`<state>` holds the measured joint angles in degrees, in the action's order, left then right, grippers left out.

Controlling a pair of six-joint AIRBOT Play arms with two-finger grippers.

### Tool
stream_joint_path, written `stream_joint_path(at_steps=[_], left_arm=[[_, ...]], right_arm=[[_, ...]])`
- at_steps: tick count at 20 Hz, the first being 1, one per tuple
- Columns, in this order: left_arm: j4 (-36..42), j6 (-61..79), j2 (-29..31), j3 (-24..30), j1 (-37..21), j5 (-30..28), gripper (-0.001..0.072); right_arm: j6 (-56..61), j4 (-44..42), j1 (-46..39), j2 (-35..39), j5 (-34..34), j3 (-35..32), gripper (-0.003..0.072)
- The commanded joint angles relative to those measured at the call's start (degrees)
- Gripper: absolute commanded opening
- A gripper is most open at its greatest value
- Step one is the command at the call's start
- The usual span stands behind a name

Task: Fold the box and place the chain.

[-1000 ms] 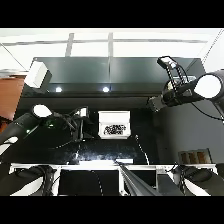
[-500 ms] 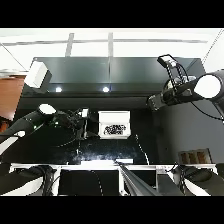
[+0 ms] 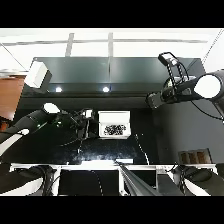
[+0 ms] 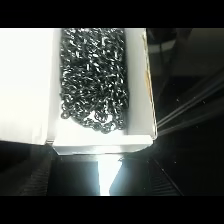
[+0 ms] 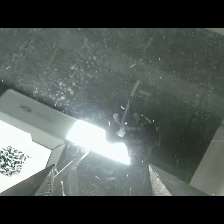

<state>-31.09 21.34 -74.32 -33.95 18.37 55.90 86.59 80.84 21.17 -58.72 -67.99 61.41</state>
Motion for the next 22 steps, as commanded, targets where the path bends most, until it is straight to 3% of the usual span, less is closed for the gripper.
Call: stream_joint_path(at_steps=[1,22], left_arm=[[-1.4,-0.7,-0.1,-0.1,0.9,-0.4,0.0702],[-1.7,-7.8,-0.2,-0.2,2.4,-2.7,0.0707]], right_arm=[[0.0,0.0,0.0,0.0,0.3,0.0,0.0702],[0.0,0.3,0.0,-0.1,1.0,0.0,0.0702]])
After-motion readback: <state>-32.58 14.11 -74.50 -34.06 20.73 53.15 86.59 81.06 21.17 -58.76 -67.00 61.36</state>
